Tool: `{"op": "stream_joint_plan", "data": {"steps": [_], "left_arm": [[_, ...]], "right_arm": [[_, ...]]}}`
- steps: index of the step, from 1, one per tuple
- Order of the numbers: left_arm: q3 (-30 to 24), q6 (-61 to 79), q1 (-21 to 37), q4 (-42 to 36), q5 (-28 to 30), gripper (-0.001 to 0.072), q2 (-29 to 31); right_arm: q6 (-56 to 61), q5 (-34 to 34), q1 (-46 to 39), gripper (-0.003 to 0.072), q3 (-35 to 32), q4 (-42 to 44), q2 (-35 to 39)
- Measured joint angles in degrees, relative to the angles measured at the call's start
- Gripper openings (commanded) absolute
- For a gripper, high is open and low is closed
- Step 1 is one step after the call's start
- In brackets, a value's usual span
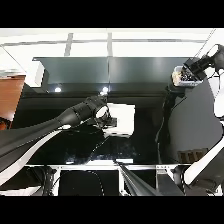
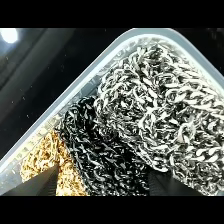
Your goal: Fold the box and place the chain.
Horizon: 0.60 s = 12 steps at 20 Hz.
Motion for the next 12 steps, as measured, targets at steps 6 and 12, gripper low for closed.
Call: {"op": "stream_joint_plan", "data": {"steps": [6, 12], "left_arm": [[0.0, 0.0, 0.0, 0.0, 0.0, 0.0025, 0.0], [0.0, 0.0, 0.0, 0.0, 0.0, 0.0025, 0.0]], "right_arm": [[0.0, 0.9, -0.3, 0.0534, 0.0, -0.7, 2.8], [0.0, 2.8, -0.1, 0.0534, 0.0, -1.2, 3.1]]}}
